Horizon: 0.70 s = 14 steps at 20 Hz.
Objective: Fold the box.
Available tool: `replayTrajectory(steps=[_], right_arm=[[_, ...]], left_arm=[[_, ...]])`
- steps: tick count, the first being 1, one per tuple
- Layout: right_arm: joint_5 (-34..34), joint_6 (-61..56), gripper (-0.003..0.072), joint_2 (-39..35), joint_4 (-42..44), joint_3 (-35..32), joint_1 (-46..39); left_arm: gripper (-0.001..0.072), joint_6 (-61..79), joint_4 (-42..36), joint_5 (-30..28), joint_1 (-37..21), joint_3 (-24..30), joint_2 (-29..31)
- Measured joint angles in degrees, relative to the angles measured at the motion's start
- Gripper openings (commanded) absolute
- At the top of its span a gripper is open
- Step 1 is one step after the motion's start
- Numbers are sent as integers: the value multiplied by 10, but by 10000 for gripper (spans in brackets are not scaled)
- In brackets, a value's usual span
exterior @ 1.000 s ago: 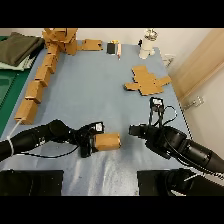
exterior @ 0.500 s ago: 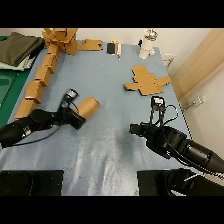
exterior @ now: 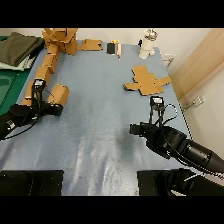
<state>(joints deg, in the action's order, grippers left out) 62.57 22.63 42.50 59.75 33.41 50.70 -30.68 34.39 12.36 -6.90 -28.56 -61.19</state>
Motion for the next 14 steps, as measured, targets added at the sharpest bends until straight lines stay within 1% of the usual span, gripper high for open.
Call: replayTrajectory(steps=[4,7,9,14], right_arm=[[-1,3,3,0,0,0,0],[-6,4,2,0,0,0,0],[-7,5,3,0,0,0,0],[-10,5,3,0,0,0,0]], left_arm=[[397,-2,28,-2,-20,-2,-7],[397,-14,38,2,-25,-20,-36],[397,-29,41,12,-26,-47,-63],[397,-51,43,26,-27,-137,-129]])
